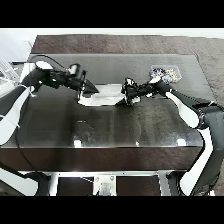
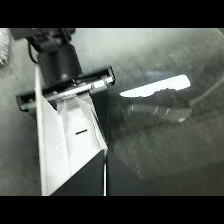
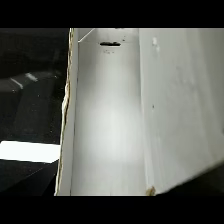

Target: Fold the box and place the chain.

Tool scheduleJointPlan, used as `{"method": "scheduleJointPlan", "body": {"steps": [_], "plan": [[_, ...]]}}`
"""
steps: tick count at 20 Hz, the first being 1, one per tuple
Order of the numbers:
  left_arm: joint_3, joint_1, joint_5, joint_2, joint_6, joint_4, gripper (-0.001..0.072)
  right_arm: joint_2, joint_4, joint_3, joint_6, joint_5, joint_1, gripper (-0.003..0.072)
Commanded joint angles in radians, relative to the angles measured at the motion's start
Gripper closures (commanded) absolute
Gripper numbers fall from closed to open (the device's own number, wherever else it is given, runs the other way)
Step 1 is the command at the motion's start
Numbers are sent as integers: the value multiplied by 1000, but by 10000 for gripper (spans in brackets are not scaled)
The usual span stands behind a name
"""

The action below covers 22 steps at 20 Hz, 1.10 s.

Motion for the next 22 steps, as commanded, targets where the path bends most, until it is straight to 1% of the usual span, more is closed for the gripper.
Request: {"method": "scheduleJointPlan", "body": {"steps": [1,5,8,10,13,17,22], "plan": [[-47,-65,166,10,-18,38,694,0,0,0,0,0,1,191],[-53,-97,420,8,-48,21,692,0,0,0,0,0,1,191],[-53,-97,509,8,-42,13,692,0,0,0,0,0,1,191],[-53,-97,547,4,-42,12,691,0,0,0,0,0,1,191],[-50,-97,587,-40,-21,-26,691,0,0,0,0,0,1,191],[-50,-97,586,-101,-7,-39,691,0,0,0,0,0,1,191],[-50,-97,576,-114,-7,-43,691,0,0,0,0,0,1,191]]}}
